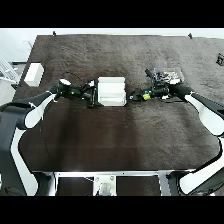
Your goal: Fold the box and place the chain.
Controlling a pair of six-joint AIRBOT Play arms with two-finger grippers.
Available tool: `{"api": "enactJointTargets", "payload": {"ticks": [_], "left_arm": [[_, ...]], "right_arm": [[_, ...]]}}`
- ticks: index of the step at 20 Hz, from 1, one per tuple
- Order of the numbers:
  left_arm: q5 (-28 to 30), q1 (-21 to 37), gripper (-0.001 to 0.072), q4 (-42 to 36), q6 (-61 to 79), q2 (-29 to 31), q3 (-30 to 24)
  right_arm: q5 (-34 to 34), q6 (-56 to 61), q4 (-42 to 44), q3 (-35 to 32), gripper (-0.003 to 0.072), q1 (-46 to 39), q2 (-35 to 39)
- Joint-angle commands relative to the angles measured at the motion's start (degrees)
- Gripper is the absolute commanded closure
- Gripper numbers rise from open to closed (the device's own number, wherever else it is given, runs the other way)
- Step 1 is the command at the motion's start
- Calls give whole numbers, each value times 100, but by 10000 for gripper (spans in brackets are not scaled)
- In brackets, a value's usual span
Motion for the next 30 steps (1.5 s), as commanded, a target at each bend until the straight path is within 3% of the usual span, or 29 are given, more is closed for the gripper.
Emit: {"api": "enactJointTargets", "payload": {"ticks": [1, 6, 14, 27, 30], "left_arm": [[-2, 7, 355, 2, 4, 0, 2], [-2, 7, 355, 4, 4, 0, 2], [-2, 7, 355, 4, 4, 0, 2], [-4, 7, 355, 2, 2, 0, 2], [-7, 7, 355, 2, 4, 0, 2]], "right_arm": [[26, -20, -20, 13, 563, 28, 109], [46, -22, 68, 13, 404, 46, 109], [-24, -22, 52, 249, 391, 343, 109], [-94, 1320, -1963, 817, 348, 789, 131], [-122, 1495, -2044, 988, 347, 876, 131]]}}
